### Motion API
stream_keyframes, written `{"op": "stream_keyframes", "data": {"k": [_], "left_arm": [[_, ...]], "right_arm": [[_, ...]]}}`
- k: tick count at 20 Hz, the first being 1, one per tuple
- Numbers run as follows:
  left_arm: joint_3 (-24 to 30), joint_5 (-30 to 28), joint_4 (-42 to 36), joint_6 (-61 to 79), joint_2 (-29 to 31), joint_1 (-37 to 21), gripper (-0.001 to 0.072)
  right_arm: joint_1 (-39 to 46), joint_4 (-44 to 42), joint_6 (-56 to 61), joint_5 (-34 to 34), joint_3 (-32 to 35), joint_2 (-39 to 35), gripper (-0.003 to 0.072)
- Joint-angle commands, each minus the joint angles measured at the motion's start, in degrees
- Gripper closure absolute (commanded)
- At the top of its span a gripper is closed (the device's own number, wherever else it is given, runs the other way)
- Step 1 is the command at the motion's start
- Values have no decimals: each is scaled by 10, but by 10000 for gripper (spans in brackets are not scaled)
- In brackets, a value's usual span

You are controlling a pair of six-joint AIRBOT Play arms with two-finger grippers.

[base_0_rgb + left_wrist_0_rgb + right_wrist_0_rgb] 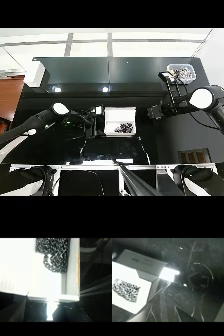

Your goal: Fold the box and place the chain.

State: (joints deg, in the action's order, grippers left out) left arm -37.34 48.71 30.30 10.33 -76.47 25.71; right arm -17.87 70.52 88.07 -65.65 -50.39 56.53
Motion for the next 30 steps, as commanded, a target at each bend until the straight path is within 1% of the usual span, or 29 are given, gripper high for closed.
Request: {"op": "stream_keyframes", "data": {"k": [1,3,5,7,11,12,15,16,17,18,19,20,21,23,24,26,28,30], "left_arm": [[-5,-2,19,17,-9,14,-7],[-5,-9,21,49,-9,28,-7],[-5,-28,16,45,-11,36,-5],[-5,-32,16,43,-11,37,-5],[-5,-33,15,42,-11,37,2],[-5,-34,15,41,-11,37,31],[-5,-42,7,38,-11,37,155],[-5,-42,7,38,-11,37,181],[-5,-42,7,38,-11,37,227],[-5,-42,7,38,-11,37,227],[-5,-42,7,38,-11,37,227],[-5,-42,7,38,-11,37,227],[-5,-42,7,38,-11,37,227],[-5,-42,7,38,-11,37,227],[-5,-42,7,38,-11,37,226],[-5,-42,7,38,-11,37,227],[-5,-42,7,38,-11,37,226],[-5,-42,7,38,-11,37,226]], "right_arm": [[0,0,0,10,0,0,331],[0,0,0,17,0,0,331],[0,-4,0,26,0,0,331],[-3,-11,-1,39,0,0,330],[-5,-16,-1,103,1,2,330],[-5,-18,0,127,1,2,331],[-5,-39,0,193,1,9,330],[-5,-45,0,208,1,15,330],[-5,-51,0,219,1,25,330],[-5,-64,0,227,1,38,328],[-5,-80,-1,237,1,53,183],[-5,-93,-6,246,1,68,-34],[-5,-102,-23,252,1,83,-34],[-5,-136,-80,238,1,106,-34],[-5,-162,-125,215,1,113,-34],[-5,-190,-239,158,0,113,-34],[-5,-195,-394,90,-11,112,-34],[-5,-196,-498,37,-25,112,-34]]}}
